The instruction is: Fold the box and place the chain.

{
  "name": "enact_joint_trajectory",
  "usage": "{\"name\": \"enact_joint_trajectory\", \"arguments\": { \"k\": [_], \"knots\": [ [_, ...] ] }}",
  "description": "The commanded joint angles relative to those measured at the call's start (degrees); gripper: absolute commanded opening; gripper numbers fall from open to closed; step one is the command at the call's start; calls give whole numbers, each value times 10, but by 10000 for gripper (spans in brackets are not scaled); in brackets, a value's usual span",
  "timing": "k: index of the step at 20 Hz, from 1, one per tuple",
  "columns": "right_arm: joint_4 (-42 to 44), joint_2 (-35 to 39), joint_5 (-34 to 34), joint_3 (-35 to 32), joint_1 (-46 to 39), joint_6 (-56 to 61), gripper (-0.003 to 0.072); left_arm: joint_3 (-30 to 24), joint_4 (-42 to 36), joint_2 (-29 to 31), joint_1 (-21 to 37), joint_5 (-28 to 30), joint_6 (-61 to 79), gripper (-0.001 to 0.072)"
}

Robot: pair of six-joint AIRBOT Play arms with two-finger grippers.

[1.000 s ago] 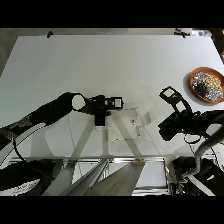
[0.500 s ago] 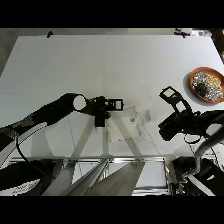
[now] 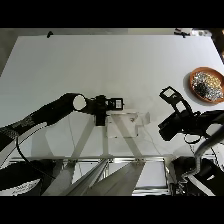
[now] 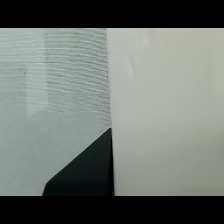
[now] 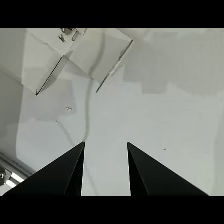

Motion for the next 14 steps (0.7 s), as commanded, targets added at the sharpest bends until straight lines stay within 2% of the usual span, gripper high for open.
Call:
{"name": "enact_joint_trajectory", "arguments": {
  "k": [1,7,14],
  "knots": [
    [0,0,0,0,0,0,298,0,-12,-2,0,2,12,6],
    [0,0,1,0,0,0,298,0,-12,-29,-1,-3,11,7],
    [0,0,0,0,0,0,298,0,-12,-29,-1,-5,12,7]
  ]
}}
